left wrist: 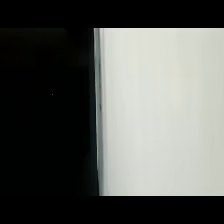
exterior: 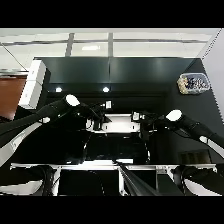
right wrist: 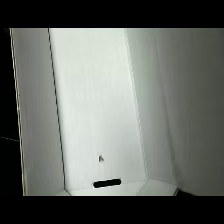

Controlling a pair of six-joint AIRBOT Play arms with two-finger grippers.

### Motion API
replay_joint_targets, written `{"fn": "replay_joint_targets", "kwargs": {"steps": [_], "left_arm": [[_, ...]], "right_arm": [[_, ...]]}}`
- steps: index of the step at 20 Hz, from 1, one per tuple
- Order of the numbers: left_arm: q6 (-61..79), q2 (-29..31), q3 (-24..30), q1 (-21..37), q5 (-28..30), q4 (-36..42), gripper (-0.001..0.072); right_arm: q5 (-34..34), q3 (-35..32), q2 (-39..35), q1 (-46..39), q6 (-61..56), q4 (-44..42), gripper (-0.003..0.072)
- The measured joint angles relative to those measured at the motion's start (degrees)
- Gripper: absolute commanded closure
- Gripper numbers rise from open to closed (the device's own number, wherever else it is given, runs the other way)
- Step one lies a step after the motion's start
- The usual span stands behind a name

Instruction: Fold the box and place the chain.

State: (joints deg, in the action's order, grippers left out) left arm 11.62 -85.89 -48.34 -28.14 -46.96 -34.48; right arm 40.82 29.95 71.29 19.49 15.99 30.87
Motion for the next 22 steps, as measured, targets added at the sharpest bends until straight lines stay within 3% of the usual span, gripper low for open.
{"fn": "replay_joint_targets", "kwargs": {"steps": [15, 16, 17, 19, 20, 21, 22], "left_arm": [[0.0, 0.0, 0.0, 0.0, 0.0, 0.0, 0.0680], [-0.1, 0.0, 0.0, 0.0, 0.1, 0.0, 0.0680], [0.0, 0.0, 0.0, 0.0, 0.1, 0.0, 0.0680], [0.0, 0.0, 0.0, 0.0, 0.2, 0.0, 0.0674], [0.0, 0.0, 0.0, 0.0, 0.2, 0.0, 0.0555], [-0.4, -0.1, 0.0, 0.0, 1.0, -1.1, 0.0346], [-0.5, 0.0, 0.1, 0.0, 0.7, -1.2, 0.0248]], "right_arm": [[-1.1, 0.0, 0.1, 0.3, -1.1, 1.1, 0.0031], [-1.1, 0.0, 0.1, 0.3, -1.1, 1.0, 0.0169], [-1.0, 0.0, 0.1, 0.3, -1.0, 1.0, 0.0206], [-1.0, 0.0, 0.1, 0.3, -1.0, 1.0, 0.0206], [-1.0, 0.0, 0.1, 0.3, -1.0, 1.0, 0.0206], [-1.1, 0.0, 0.1, 0.2, -1.0, 0.9, 0.0206], [-1.1, 0.0, 0.1, 0.2, -1.0, 0.9, 0.0206]]}}
